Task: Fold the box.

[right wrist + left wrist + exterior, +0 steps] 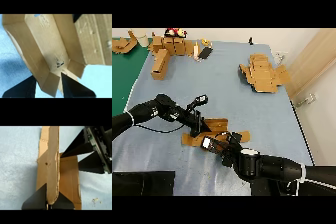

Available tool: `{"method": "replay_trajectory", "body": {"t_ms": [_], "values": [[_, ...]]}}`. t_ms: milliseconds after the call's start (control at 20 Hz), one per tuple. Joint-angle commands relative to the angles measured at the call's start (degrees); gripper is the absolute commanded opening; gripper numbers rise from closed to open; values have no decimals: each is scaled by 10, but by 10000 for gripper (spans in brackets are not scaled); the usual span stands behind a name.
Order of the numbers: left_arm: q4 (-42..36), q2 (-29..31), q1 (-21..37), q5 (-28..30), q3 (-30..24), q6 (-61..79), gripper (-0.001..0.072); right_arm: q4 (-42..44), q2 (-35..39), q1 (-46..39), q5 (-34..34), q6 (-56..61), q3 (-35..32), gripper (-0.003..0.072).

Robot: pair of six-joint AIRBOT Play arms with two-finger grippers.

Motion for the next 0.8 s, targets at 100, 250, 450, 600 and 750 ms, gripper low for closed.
{"method": "replay_trajectory", "body": {"t_ms": [100, 250, 450, 600, 750], "values": [[-2, 0, 0, -36, 3, 7, 11, 0, 0, 0, 1, 0, 1, 442], [-1, 0, 0, -42, 15, 7, 11, 0, 0, 0, 1, 0, 1, 442], [-1, -6, 0, -52, 15, 6, 11, 0, 0, 0, 1, 0, 2, 442], [-1, -7, 1, -48, 15, 6, 11, 0, 0, 0, 1, 0, 2, 442], [-1, -13, 0, -40, 15, 6, 12, 0, 0, 0, 1, 0, 2, 443]]}}
